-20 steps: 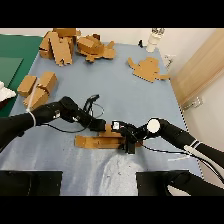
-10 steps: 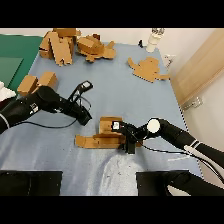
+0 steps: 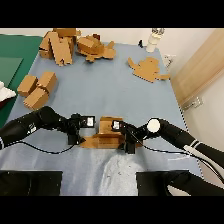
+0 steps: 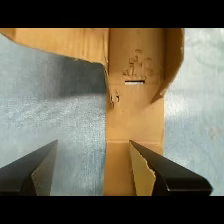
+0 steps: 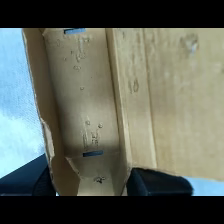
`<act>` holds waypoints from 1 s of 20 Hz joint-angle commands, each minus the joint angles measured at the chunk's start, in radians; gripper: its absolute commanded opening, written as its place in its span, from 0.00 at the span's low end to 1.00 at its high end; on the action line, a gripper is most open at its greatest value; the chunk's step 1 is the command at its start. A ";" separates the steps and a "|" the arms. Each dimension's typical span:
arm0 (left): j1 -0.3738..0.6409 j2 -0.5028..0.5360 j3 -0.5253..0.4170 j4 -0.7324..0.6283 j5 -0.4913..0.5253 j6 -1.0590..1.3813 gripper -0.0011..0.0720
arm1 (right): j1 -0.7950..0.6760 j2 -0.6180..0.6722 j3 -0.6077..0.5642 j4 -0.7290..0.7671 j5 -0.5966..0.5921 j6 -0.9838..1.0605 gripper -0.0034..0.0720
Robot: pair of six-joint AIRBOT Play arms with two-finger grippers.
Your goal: Fold the box.
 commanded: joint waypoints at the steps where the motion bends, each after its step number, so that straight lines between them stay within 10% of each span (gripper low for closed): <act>1: -0.006 0.004 -0.021 0.000 -0.042 0.064 0.93 | 0.001 0.000 0.001 0.012 0.002 0.000 0.63; 5: -0.006 0.004 -0.021 -0.105 -0.161 0.064 0.93 | 0.001 0.000 0.001 0.013 0.002 0.000 0.63; 15: -0.087 -0.002 -0.021 -0.182 -0.051 0.031 0.91 | 0.001 0.000 0.001 0.014 0.002 -0.001 0.63; 17: -0.085 -0.010 -0.021 -0.172 -0.024 -0.050 0.62 | 0.001 0.000 0.001 0.013 0.002 0.000 0.63; 20: -0.082 -0.010 -0.021 -0.127 -0.026 -0.026 0.59 | 0.001 0.000 0.001 0.013 0.002 0.000 0.63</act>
